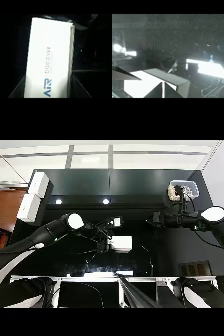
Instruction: Fold the box and place the chain.
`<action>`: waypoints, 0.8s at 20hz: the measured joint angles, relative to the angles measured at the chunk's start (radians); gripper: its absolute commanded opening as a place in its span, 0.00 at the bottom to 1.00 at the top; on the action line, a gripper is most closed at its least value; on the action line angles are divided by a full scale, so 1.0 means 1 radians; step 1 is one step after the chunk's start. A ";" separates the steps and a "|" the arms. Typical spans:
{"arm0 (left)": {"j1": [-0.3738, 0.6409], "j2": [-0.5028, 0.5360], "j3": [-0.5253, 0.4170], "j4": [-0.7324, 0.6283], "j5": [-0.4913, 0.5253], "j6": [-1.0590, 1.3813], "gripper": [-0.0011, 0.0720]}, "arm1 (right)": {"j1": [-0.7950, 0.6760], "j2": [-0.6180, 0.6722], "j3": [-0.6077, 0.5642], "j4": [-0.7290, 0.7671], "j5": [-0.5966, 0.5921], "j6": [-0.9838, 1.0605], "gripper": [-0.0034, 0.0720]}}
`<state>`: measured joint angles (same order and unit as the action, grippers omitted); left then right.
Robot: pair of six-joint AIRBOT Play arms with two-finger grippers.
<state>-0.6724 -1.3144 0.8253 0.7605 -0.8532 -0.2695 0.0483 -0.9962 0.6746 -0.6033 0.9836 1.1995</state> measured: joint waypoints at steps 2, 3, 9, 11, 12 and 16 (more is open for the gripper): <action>-0.003 -0.002 0.000 0.017 0.000 0.000 0.99 | 0.000 0.000 0.000 0.000 0.000 0.000 0.10; -0.006 -0.003 0.000 0.026 0.001 0.000 0.99 | 0.000 0.000 0.000 0.000 0.000 0.000 0.10; -0.042 -0.032 0.000 0.066 0.048 0.000 0.99 | 0.000 0.000 0.000 0.000 -0.004 -0.001 0.10; -0.057 -0.055 0.000 0.071 0.073 0.000 0.99 | 0.000 0.000 0.000 0.000 -0.004 -0.001 0.10; -0.066 -0.064 0.000 0.071 0.086 0.000 0.98 | 0.000 0.000 0.000 0.000 -0.005 -0.001 0.10; -0.089 -0.074 0.003 0.086 0.119 -0.040 0.40 | 0.000 0.000 0.000 0.000 -0.005 -0.001 0.10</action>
<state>-0.7616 -1.3888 0.8284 0.8467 -0.7345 -0.3096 0.0483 -0.9962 0.6746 -0.6033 0.9791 1.1988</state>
